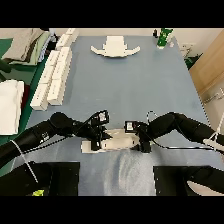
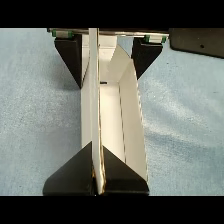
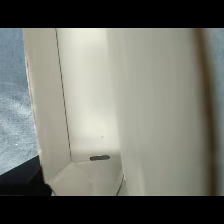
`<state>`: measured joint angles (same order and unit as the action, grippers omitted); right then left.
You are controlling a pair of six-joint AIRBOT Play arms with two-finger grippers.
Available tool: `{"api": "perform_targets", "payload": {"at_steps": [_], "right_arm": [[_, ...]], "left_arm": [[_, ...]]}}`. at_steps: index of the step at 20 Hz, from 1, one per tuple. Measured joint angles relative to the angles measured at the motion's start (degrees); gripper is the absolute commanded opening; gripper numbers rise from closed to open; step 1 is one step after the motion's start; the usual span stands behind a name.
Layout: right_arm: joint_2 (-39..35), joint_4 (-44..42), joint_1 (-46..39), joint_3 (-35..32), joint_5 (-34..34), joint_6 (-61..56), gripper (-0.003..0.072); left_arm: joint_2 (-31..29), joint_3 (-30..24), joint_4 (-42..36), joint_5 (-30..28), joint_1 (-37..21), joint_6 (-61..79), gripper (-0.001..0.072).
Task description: Fold the box.
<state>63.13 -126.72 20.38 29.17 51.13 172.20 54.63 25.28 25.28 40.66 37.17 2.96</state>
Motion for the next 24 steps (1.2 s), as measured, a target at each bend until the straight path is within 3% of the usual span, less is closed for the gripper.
{"api": "perform_targets", "payload": {"at_steps": [18, 21, 24], "right_arm": [[-0.5, -0.3, 0.7, -1.1, 2.4, -0.2, 0.0642], [-0.8, -0.6, 0.7, -1.3, 2.0, -0.4, 0.0572], [-2.0, -0.6, 0.8, -1.6, 3.3, -1.0, 0.0587]], "left_arm": [[0.0, 0.0, 0.0, 0.0, 0.0, 0.0, 0.0015], [0.0, 0.0, 0.0, 0.0, 0.0, 0.0, 0.0015], [0.0, 0.0, 0.0, 0.0, 0.0, 0.0, 0.0014]]}}
